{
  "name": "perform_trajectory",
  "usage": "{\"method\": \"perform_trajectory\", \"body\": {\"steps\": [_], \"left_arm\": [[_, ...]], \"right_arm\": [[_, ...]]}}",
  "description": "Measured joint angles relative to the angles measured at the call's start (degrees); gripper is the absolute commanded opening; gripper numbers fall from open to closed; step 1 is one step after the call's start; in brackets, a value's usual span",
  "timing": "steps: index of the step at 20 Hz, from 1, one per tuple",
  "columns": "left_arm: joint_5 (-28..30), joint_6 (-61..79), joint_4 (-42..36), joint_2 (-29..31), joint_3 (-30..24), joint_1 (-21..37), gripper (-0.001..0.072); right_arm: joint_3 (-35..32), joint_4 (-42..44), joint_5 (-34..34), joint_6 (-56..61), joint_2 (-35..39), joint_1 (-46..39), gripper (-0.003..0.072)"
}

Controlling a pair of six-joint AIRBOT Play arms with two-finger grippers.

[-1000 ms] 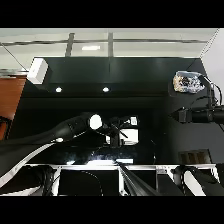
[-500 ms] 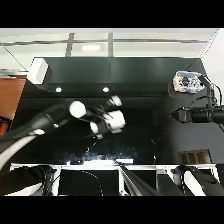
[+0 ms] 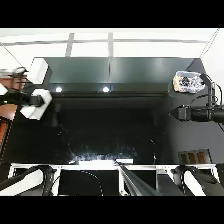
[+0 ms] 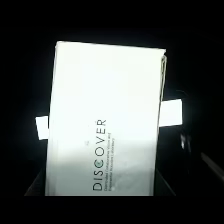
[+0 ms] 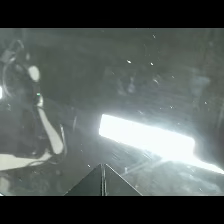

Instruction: Fold the box and place the chain.

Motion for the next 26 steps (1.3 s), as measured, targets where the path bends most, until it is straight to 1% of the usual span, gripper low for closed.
{"method": "perform_trajectory", "body": {"steps": [2,3,4,8,9,10,13,16,17,18,20,22,24,26], "left_arm": [[1.38,0.04,0.7,-3.65,2.97,4.48,0.0333],[2.05,0.09,0.76,-5.73,4.85,5.68,0.0341],[3.06,0.35,0.79,-8.22,7.08,6.43,0.0375],[4.15,0.7,1.09,-17.18,15.91,6.01,0.0377],[4.26,0.72,1.14,-19.26,18.05,5.55,0.044],[4.22,0.72,1.18,-20.92,19.98,5.09,0.071],[3.61,0.68,1.68,-23.37,23.96,4.09,0.0711],[-1.01,-0.63,2.73,-22.14,28.35,3.74,0.0704],[-2.86,-1.53,2.69,-20.74,29.7,3.67,0.0471],[-4.85,-2.73,2.16,-19.06,30.58,3.61,0.0034],[-7.58,-3.61,-0.85,-14.43,30.97,3.52,0.0026],[-9.07,-3.58,-5.22,-8.33,28.74,2.93,0.0025],[-8.13,-3.56,-9.22,-0.15,22.99,0.83,0.0026],[-5.53,-3.39,-11.85,9.66,13.9,-3.28,0.0026]], "right_arm": [[0.0,1.49,-0.44,0.02,0.0,0.33,0.0009],[0.0,2.1,-0.63,0.04,0.0,0.57,0.0009],[0.0,2.56,-0.81,0.04,0.0,1.03,0.0009],[0.0,3.58,-2.34,0.55,0.0,3.69,0.0009],[0.0,3.65,-2.97,0.74,0.0,4.39,0.0009],[0.0,3.69,-3.63,1.01,0.0,4.98,0.0009],[0.0,3.87,-5.01,1.38,0.0,6.05,0.0009],[0.2,3.85,-5.57,1.57,0.0,6.45,0.0009],[0.57,3.65,-5.66,1.57,0.0,6.51,0.0009],[1.11,3.26,-5.68,1.57,0.0,6.56,0.0009],[2.8,1.99,-4.87,1.77,0.04,6.62,0.0008],[4.66,-0.22,-2.84,2.64,0.11,6.67,0.0004],[5.44,-3.8,-1.81,4.22,0.76,6.71,0.0003],[4.48,-6.88,-4.5,4.85,2.43,6.78,0.0005]]}}
